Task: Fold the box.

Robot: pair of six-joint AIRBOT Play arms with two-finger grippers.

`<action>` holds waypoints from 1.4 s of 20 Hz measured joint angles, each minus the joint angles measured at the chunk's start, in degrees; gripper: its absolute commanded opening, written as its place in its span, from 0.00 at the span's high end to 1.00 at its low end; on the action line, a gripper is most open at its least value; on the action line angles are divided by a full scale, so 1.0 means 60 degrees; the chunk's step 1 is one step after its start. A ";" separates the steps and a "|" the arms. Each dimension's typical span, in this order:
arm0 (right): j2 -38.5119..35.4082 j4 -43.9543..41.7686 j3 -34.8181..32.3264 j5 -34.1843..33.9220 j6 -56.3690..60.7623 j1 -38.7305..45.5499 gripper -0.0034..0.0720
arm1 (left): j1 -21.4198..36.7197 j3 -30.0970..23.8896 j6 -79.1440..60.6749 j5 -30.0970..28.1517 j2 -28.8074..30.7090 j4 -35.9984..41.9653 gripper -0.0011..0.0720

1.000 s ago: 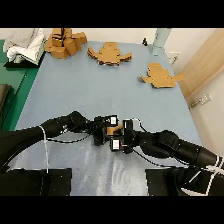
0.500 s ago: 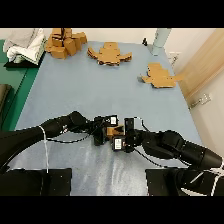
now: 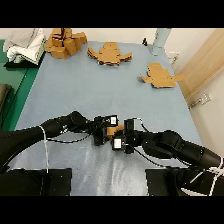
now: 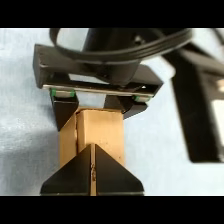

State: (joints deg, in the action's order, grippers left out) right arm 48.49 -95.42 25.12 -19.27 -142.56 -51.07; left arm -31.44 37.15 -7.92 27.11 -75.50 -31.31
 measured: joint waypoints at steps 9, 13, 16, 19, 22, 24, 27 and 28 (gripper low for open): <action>0.0259 0.0000 -0.0007 -0.0193 0.0047 0.0000 0.90 | 0.0000 0.0000 0.0000 0.0000 0.0000 0.0004 0.34; 0.0138 0.0011 -0.0018 -0.0240 0.0058 0.0000 0.90 | 0.0000 0.0000 0.0000 0.0000 0.0000 0.0004 0.34; -0.0259 0.0182 -0.0015 -0.0277 0.0189 0.0073 0.90 | 0.0000 0.0000 0.0000 0.0000 0.0000 0.0004 0.34; -0.0787 0.0947 -0.0015 -0.0812 0.0965 0.0455 0.90 | 0.0000 0.0000 0.0000 0.0000 0.0000 0.0000 0.34; -0.1249 0.1843 -0.0018 -0.1632 0.2233 0.0980 0.90 | 0.0000 0.0000 0.0000 0.0000 0.0000 0.0004 0.34; -0.1410 0.2011 -0.0018 -0.2004 0.2714 0.1147 0.90 | 0.0000 0.0000 0.0000 0.0000 0.0000 0.0004 0.34; -0.1519 0.1865 -0.0018 -0.2302 0.3056 0.1202 0.90 | 0.0000 0.0000 0.0000 0.0000 0.0000 0.0000 0.34; -0.1534 0.1803 -0.0018 -0.2393 0.3126 0.1198 0.90 | 0.0000 0.0000 0.0000 0.0000 0.0000 0.0004 0.34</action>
State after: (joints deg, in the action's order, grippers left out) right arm 39.29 -84.60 25.02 -33.63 -123.81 -43.88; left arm -31.44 37.15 -7.92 27.11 -75.50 -31.29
